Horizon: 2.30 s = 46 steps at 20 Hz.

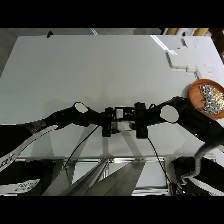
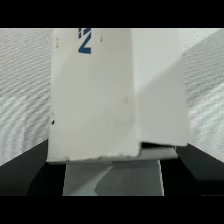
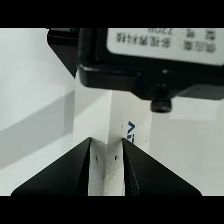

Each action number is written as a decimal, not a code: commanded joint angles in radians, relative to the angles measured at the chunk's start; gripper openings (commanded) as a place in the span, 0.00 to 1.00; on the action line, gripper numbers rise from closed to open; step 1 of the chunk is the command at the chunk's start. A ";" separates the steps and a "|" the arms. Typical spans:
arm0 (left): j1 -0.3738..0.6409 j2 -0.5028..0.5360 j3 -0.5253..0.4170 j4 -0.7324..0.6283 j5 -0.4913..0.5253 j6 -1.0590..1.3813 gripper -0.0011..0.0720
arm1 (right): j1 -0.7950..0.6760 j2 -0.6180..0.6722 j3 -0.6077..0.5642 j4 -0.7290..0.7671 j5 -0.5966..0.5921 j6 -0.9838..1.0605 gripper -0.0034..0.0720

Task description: Fold the box and place the chain.

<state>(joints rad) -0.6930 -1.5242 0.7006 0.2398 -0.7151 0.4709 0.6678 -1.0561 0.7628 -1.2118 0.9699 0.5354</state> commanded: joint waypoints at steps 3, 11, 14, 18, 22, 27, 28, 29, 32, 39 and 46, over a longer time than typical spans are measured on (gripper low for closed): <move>0.000 0.000 0.000 0.000 0.000 0.000 0.39 | 0.002 0.000 -0.003 -0.019 -0.021 0.015 0.28; 0.000 0.000 0.000 0.000 0.000 0.001 0.39 | 0.002 0.000 -0.040 -0.005 -0.072 0.015 0.28; 0.000 0.000 0.000 0.000 0.000 0.000 0.39 | 0.002 -0.001 -0.042 0.010 -0.070 0.015 0.28; 0.000 0.000 0.000 0.000 0.000 0.001 0.39 | 0.002 -0.001 -0.051 0.024 -0.059 0.015 0.39; 0.000 0.000 0.000 0.000 0.000 0.001 0.39 | 0.002 0.011 -0.051 0.066 0.000 0.014 0.50; 0.000 0.000 0.000 0.000 0.000 0.001 0.39 | -0.006 0.093 -0.051 0.068 0.003 0.014 0.49; 0.000 0.000 0.000 0.000 0.000 0.001 0.39 | -0.018 0.102 -0.051 0.069 -0.005 0.015 0.43; 0.000 0.000 0.000 0.000 0.000 0.001 0.39 | -0.036 0.103 -0.051 0.069 -0.009 0.016 0.27; 0.000 0.000 0.000 0.000 0.000 0.001 0.39 | -0.072 0.090 -0.052 0.069 -0.001 0.016 0.07; 0.000 0.000 0.000 0.000 0.000 0.001 0.39 | -0.071 0.015 -0.061 0.092 0.031 0.015 0.07; 0.000 0.000 0.000 0.000 0.000 0.001 0.39 | -0.071 -0.008 -0.106 0.095 0.024 0.014 0.07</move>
<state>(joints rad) -0.6933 -1.5242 0.7006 0.2398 -0.7147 0.4721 0.5968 -1.0523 0.6708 -1.1168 0.9916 0.5503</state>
